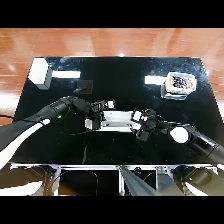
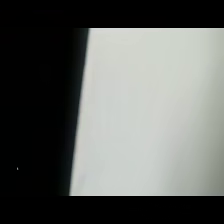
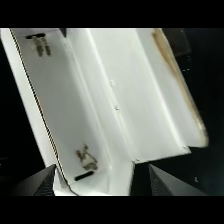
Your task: Fold the box and place the chain.
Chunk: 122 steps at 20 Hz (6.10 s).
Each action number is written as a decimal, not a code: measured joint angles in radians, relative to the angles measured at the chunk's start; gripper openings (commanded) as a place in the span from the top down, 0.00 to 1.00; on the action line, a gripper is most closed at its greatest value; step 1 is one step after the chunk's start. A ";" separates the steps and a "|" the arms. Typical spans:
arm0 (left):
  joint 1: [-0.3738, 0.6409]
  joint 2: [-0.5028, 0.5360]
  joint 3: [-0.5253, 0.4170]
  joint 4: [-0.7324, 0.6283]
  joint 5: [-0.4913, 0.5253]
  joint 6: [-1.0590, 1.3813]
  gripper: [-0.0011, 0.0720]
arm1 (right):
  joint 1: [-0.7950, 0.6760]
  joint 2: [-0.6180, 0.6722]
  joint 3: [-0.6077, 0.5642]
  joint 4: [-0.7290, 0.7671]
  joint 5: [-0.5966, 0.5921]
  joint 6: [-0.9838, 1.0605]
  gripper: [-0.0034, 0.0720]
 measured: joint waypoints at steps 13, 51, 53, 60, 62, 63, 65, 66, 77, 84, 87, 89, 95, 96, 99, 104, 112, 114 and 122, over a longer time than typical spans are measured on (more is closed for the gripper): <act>0.000 0.000 0.000 0.000 0.002 0.000 0.96 | -0.109 -0.072 0.022 0.225 0.112 -0.296 0.01; 0.000 0.000 0.000 0.000 0.025 0.000 0.96 | -0.151 -0.325 0.069 0.442 0.193 -0.629 0.20; 0.000 0.000 0.000 0.000 0.025 0.000 0.96 | -0.151 -0.325 0.069 0.442 0.193 -0.629 0.20; 0.000 0.000 0.000 0.000 0.025 0.000 0.96 | -0.151 -0.325 0.069 0.443 0.192 -0.629 0.20; 0.000 0.000 0.000 0.000 0.025 0.000 0.96 | -0.151 -0.325 0.069 0.444 0.190 -0.628 0.20; 0.000 0.000 0.000 0.000 0.025 0.000 0.96 | -0.151 -0.325 0.069 0.444 0.190 -0.628 0.20; 0.000 0.000 0.000 0.000 0.024 0.000 0.96 | -0.151 -0.325 0.069 0.445 0.190 -0.627 0.20; 0.000 0.000 0.000 0.000 0.025 0.000 0.96 | -0.151 -0.325 0.069 0.445 0.190 -0.627 0.20; 0.000 0.000 0.000 0.002 0.016 -0.011 0.61 | -0.151 -0.325 0.069 0.446 0.193 -0.624 0.20; -0.001 0.000 0.012 0.010 0.061 -0.092 0.15 | -0.151 -0.325 0.069 0.449 0.187 -0.623 0.20; 0.000 0.001 0.037 0.066 0.081 -0.160 0.15 | -0.151 -0.325 0.069 0.448 0.188 -0.623 0.20; 0.000 0.001 0.063 0.113 0.121 -0.216 0.15 | -0.151 -0.325 0.069 0.447 0.188 -0.623 0.20; 0.000 0.002 0.157 0.306 0.273 -0.453 0.43 | -0.151 -0.325 0.069 0.448 0.183 -0.618 0.20; 0.000 0.002 0.174 0.339 0.319 -0.497 0.72 | -0.151 -0.325 0.069 0.449 0.182 -0.616 0.20; 0.000 0.002 0.214 0.414 0.459 -0.598 0.96 | -0.151 -0.325 0.069 0.449 0.179 -0.616 0.20; 0.006 0.050 0.232 0.466 0.597 -0.713 0.96 | -0.151 -0.325 0.069 0.449 0.177 -0.615 0.20; 0.290 0.405 -0.048 0.188 0.416 -0.689 0.96 | -0.151 -0.325 0.069 0.450 0.175 -0.615 0.20; 0.331 0.477 -0.146 0.054 0.366 -0.617 0.96 | -0.151 -0.325 0.069 0.450 0.175 -0.615 0.20; 0.071 0.543 -0.279 -0.121 0.085 -0.543 0.96 | -0.151 -0.325 0.069 0.450 0.176 -0.614 0.20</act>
